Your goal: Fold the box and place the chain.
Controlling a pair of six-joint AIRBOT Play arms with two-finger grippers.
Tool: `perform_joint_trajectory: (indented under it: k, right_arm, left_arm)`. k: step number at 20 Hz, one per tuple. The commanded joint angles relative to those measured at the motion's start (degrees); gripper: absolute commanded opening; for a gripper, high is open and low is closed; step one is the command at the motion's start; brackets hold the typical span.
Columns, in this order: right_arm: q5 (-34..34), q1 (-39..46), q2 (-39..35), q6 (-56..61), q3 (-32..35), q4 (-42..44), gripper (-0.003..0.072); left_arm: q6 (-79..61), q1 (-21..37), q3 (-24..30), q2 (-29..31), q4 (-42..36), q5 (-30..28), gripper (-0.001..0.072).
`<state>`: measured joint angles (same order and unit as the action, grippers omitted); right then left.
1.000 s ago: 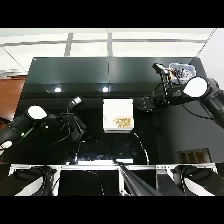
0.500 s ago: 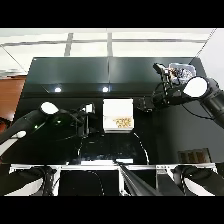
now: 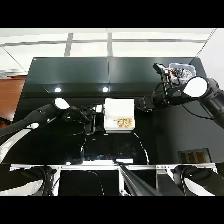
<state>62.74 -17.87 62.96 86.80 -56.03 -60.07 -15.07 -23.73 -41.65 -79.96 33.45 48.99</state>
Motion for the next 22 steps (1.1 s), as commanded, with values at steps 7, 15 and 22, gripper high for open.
perform_joint_trajectory:
  k: [7, 15, 22]
  right_arm:
    - [-0.4, 0.0, 0.0, 0.0, 0.0, 0.0, 0.0254]
    - [-3.9, 0.0, 0.0, 0.0, 0.0, -0.3, 0.0254]
    - [-14.2, 0.0, 2.5, 1.2, 0.0, -1.7, 0.0254]
  left_arm:
    - [3.9, -0.6, -2.4, -2.0, 0.6, -0.7, 0.0709]
    - [3.2, -2.1, -2.4, -2.1, 1.2, -1.1, 0.0706]
    - [4.3, -3.4, -2.4, -2.1, 1.2, -3.3, 0.0365]
